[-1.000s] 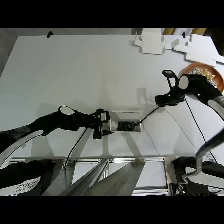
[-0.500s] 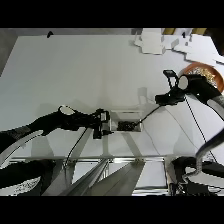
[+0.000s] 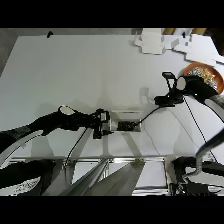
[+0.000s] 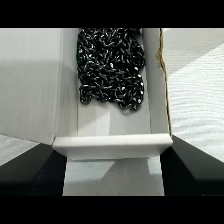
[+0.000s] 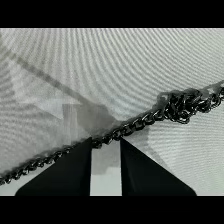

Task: Fold the box and place the chain.

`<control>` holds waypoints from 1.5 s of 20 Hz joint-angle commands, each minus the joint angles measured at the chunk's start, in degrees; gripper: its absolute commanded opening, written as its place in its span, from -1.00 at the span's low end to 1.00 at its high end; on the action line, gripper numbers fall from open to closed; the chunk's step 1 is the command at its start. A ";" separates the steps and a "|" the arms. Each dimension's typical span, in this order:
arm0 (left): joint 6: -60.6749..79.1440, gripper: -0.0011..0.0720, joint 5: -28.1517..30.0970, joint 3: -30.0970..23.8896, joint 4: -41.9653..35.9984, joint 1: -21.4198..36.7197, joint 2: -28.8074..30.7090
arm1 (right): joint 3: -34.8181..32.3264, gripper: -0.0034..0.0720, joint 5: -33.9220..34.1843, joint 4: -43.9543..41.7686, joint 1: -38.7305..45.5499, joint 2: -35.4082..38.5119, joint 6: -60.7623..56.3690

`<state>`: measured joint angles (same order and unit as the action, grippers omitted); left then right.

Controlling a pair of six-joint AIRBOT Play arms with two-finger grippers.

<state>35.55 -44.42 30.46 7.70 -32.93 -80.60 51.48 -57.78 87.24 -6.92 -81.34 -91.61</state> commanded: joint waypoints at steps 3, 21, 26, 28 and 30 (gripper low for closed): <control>0.02 -0.27 0.02 0.00 0.02 -0.02 -0.04 | -0.07 -0.85 -0.04 0.00 0.00 0.04 1.68; 0.02 -0.27 0.02 0.00 0.02 -0.02 -0.04 | -0.07 -0.85 -12.44 -12.22 -0.07 29.94 8.98; 0.02 -0.27 0.02 0.00 0.02 -0.02 -0.04 | -0.04 -0.85 -15.87 -18.71 -5.07 37.55 12.11; 0.02 -0.27 0.02 0.00 0.02 -0.02 -0.04 | -0.07 -0.85 -16.48 -18.78 -9.11 39.26 11.96; 0.02 -0.27 0.02 0.00 0.02 -0.02 -0.04 | -0.04 -0.85 -16.09 -19.19 -13.05 40.04 10.64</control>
<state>35.55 -44.42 30.46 7.73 -32.93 -80.60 51.40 -73.19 69.60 -15.27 -43.48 -80.27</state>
